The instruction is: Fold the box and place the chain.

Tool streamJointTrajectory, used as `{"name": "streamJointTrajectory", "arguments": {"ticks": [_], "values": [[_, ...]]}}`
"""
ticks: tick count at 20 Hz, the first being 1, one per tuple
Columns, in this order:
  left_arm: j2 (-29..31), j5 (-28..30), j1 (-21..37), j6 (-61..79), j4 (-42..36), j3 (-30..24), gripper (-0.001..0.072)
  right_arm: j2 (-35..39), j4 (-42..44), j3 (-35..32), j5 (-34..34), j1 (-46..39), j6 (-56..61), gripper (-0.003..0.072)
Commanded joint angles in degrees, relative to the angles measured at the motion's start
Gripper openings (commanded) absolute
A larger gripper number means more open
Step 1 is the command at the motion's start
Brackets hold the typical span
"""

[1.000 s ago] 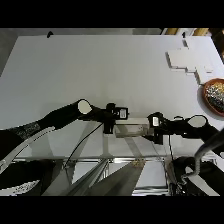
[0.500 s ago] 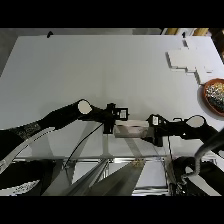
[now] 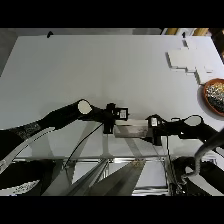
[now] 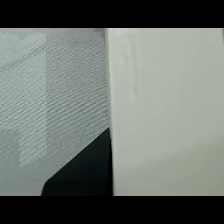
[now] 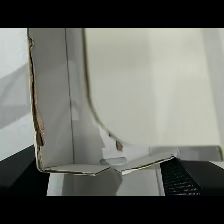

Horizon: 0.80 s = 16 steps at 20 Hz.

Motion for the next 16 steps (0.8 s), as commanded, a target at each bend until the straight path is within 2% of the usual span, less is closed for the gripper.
{"name": "streamJointTrajectory", "arguments": {"ticks": [1, 7, 9, 12, 16], "values": [[-0.02, 0.0, -0.02, 0.04, 0.0, 0.0, 0.0009, -1.79, 1.79, 0.07, -0.5, -0.04, -3.54, 0.0657], [-0.02, 0.0, -0.02, 0.04, 0.0, 0.0, 0.0009, -2.01, 2.38, 0.07, -0.92, -0.04, -4.15, 0.0635], [-0.02, 0.0, -0.02, 0.07, 0.0, 0.0, 0.0009, -2.8, 3.08, 0.07, -1.62, -0.04, -4.55, 0.0567], [-0.02, 0.0, -0.02, 0.04, 0.0, 0.0, 0.0009, -3.48, 3.43, 0.07, -1.7, -0.04, -5.03, 0.055], [-0.02, 0.0, -0.02, 0.04, 0.0, 0.0, 0.0009, -3.48, 2.95, 0.07, -1.81, -0.04, -4.98, 0.0304]]}}
